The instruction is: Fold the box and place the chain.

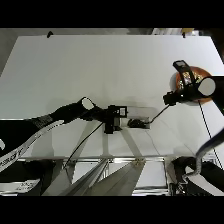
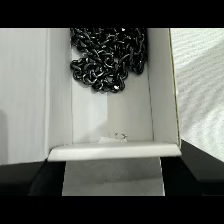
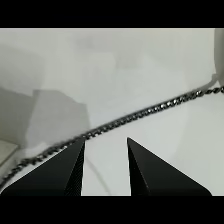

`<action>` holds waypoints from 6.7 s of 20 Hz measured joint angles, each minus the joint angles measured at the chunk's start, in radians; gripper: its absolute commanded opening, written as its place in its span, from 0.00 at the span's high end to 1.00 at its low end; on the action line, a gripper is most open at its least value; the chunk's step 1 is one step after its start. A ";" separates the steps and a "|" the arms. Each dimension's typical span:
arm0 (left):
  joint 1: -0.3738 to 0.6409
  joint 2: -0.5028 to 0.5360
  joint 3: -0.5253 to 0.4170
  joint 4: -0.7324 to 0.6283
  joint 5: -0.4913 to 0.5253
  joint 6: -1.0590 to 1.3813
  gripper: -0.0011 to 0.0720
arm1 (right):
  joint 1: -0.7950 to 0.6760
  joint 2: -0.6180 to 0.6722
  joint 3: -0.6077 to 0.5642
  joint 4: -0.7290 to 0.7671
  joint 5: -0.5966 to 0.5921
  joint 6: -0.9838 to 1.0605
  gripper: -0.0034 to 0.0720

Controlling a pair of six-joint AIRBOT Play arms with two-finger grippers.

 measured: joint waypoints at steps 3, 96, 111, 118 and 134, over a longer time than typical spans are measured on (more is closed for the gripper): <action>0.000 0.000 0.000 0.000 0.000 0.000 0.45 | -0.008 -0.066 -0.026 -0.004 -0.011 0.000 0.56; 0.000 0.000 0.000 0.000 0.000 0.000 0.45 | -0.002 -0.268 -0.010 0.014 -0.083 0.051 0.83; 0.000 0.000 0.000 0.000 0.000 0.000 0.45 | 0.140 0.011 -0.013 -0.005 0.130 0.024 0.94; 0.000 0.000 0.000 0.000 0.000 0.000 0.45 | 0.278 0.300 -0.013 0.168 0.216 0.026 0.93; 0.000 0.000 0.000 0.000 0.000 0.000 0.45 | 0.443 0.367 -0.161 0.332 -0.041 0.027 0.66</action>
